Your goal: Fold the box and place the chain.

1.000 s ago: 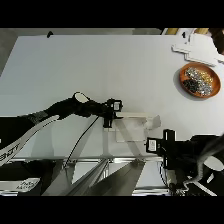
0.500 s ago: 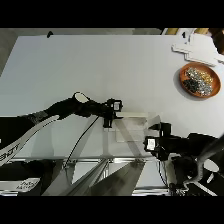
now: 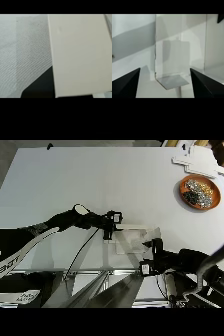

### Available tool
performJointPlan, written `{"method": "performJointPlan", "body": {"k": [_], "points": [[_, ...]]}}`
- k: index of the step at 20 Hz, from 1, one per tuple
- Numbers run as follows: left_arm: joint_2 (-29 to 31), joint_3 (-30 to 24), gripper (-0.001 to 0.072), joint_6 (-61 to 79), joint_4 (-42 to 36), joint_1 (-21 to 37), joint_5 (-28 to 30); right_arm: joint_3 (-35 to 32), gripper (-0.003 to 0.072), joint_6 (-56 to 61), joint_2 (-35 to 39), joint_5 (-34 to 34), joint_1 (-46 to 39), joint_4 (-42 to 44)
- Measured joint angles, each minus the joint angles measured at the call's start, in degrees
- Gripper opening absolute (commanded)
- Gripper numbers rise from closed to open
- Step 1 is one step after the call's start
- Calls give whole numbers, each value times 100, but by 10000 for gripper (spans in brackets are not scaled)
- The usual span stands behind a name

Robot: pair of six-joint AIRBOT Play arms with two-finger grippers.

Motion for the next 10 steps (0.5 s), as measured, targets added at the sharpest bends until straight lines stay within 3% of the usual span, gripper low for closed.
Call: {"method": "performJointPlan", "body": {"k": [10], "points": [[0, 0, 11, -2, 0, 0, 0, -87, 698, -48, -820, -979, -304, -323]]}}
